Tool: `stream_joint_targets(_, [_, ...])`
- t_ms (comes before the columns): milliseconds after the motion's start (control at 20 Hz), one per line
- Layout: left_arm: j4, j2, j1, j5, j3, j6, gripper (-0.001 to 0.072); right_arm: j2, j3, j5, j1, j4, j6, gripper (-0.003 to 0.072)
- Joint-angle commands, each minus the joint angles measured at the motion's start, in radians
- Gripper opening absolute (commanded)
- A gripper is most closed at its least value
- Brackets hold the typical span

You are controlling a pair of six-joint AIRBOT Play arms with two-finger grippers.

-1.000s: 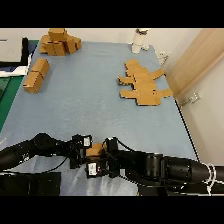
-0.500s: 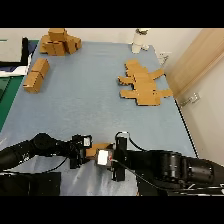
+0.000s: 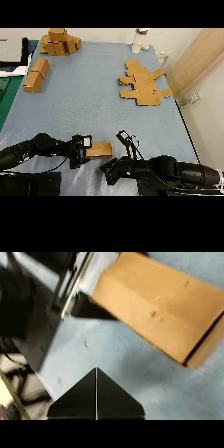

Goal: Fold the box.

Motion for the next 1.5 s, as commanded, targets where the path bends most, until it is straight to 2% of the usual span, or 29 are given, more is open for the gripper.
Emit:
stream_joint_targets(0, [0.000,0.000,0.000,0.000,0.000,0.000,0.0483,-0.072,-0.043,0.317,-0.034,0.038,0.145,0.0006])
stream_joint_targets(100, [0.000,0.000,0.000,0.000,0.000,0.000,0.0483,-0.103,-0.043,0.367,-0.049,0.038,0.145,0.0005])
stream_joint_targets(650, [0.000,0.000,0.000,0.000,0.000,0.000,0.0483,-0.204,-0.042,0.356,-0.070,0.041,0.145,0.0005])
stream_joint_targets(1450, [0.000,0.000,0.000,0.000,0.000,0.000,0.0483,-0.229,-0.042,0.353,-0.070,0.040,0.144,0.0005])
